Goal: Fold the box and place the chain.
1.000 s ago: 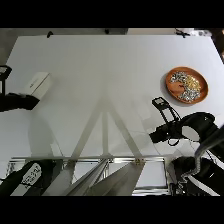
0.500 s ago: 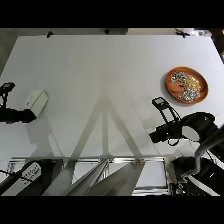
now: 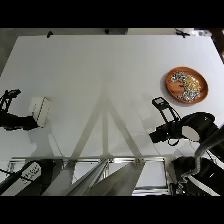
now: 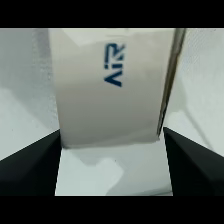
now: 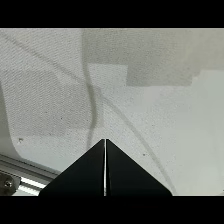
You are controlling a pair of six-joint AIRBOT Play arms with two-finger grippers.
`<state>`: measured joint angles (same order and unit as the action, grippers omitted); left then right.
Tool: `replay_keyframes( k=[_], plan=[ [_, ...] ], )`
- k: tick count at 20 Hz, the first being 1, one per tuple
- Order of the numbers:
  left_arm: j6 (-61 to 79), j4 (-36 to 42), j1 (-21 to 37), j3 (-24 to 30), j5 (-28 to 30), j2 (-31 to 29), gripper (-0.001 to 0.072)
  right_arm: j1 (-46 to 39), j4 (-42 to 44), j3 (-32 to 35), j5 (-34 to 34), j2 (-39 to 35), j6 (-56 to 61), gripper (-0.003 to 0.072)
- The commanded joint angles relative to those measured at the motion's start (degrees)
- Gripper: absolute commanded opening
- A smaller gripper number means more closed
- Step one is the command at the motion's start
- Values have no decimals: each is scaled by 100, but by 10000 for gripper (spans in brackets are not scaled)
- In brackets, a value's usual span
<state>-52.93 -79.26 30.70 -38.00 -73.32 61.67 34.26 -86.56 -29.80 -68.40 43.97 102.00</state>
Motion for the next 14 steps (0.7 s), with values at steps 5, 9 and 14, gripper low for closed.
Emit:
replay_keyframes(
  k=[5,9,14],
  plan=[
    [-76,-46,-125,0,-44,-1043,699,2,2,-7,9,-4,0,12],
    [-249,-31,-450,0,-111,-1978,699,2,2,-7,11,-4,0,12],
    [-251,28,-544,0,-79,-2583,698,2,2,-7,11,-2,0,12]
  ],
)
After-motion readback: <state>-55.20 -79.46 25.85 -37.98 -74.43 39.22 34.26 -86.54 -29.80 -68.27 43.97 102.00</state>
